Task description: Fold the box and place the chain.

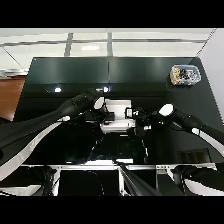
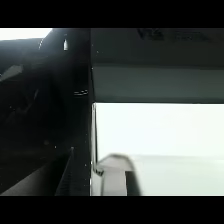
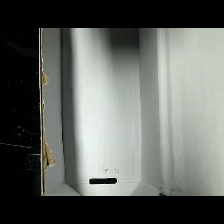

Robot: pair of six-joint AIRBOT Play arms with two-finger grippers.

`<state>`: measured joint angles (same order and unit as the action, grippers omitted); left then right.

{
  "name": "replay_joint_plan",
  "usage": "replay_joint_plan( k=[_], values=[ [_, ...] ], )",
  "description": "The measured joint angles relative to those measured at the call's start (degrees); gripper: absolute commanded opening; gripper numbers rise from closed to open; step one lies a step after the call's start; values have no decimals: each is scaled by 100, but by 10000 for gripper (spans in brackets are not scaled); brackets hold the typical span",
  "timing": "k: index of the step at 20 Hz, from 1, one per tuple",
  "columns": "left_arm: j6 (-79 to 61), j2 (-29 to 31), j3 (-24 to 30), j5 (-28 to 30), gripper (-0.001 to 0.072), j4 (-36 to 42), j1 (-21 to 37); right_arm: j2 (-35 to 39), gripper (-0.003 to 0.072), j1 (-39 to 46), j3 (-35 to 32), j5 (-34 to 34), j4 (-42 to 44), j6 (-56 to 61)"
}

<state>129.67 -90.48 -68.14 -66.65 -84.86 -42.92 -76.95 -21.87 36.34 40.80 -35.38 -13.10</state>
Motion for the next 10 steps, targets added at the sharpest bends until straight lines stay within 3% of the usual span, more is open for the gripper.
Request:
replay_joint_plan(
  k=[3, 4, 6, 9, 10],
  values=[
    [13, -15, 0, 0, 316, -9, 0, 0, 194, 0, 0, 0, 0, 2],
    [13, -17, 0, 0, 163, -9, 0, 0, 194, 0, 0, -2, 0, 2],
    [-4, -20, 0, 2, 37, 7, 0, 0, 194, 0, -2, 0, 0, 0],
    [-35, -24, 0, 11, 24, 81, -4, 0, 196, 0, 0, -2, -2, -2],
    [-44, -24, 0, 15, 24, 96, -4, 0, 345, 0, -2, -2, -2, -2]
  ],
)
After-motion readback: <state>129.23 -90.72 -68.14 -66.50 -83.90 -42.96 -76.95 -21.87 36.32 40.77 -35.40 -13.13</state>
